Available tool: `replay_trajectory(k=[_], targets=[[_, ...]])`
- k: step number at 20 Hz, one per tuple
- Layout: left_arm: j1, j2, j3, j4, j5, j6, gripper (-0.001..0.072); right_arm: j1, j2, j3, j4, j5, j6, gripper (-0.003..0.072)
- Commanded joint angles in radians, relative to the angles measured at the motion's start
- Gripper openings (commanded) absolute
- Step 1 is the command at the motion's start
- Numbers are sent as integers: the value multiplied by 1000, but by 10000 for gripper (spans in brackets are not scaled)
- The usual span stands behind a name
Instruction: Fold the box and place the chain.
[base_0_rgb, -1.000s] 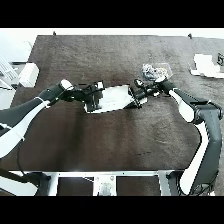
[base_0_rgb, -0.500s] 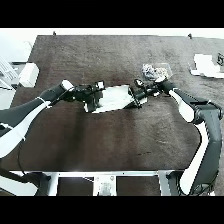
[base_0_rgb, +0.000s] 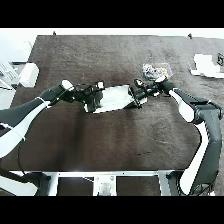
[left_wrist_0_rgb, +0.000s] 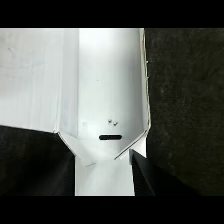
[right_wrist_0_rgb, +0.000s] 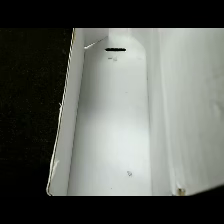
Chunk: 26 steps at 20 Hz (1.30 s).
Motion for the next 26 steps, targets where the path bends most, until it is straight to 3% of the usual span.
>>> replay_trajectory(k=[1, 3, 5, 9, 15, 22, 23, 25, 26], targets=[[0, -1, 1, -14, -7, 1, 399, 1, 1, 1, 0, 0, 1, 289], [0, -1, 1, -14, -7, 1, 398, 1, 1, 1, 0, 0, 1, 289], [0, -2, 1, -14, -7, 2, 292, 1, 1, 1, 0, 0, 1, 289], [0, -2, 1, -14, 16, 10, 291, 1, 1, 1, 0, 0, 1, 289], [-59, -2, 0, -10, 140, 54, 291, 1, 1, 1, 0, 0, 1, 289], [-73, -15, 0, -81, 122, 116, 293, 1, 1, 1, 0, 0, 1, 289], [-80, -27, 1, -98, 111, 145, 309, 1, 1, 1, 0, 0, 1, 289], [-84, -41, 1, -171, 110, 180, 529, 1, 1, 1, 0, 0, 1, 289], [-84, -45, 1, -195, 125, 188, 561, 1, 1, 1, 0, 0, 1, 289]])
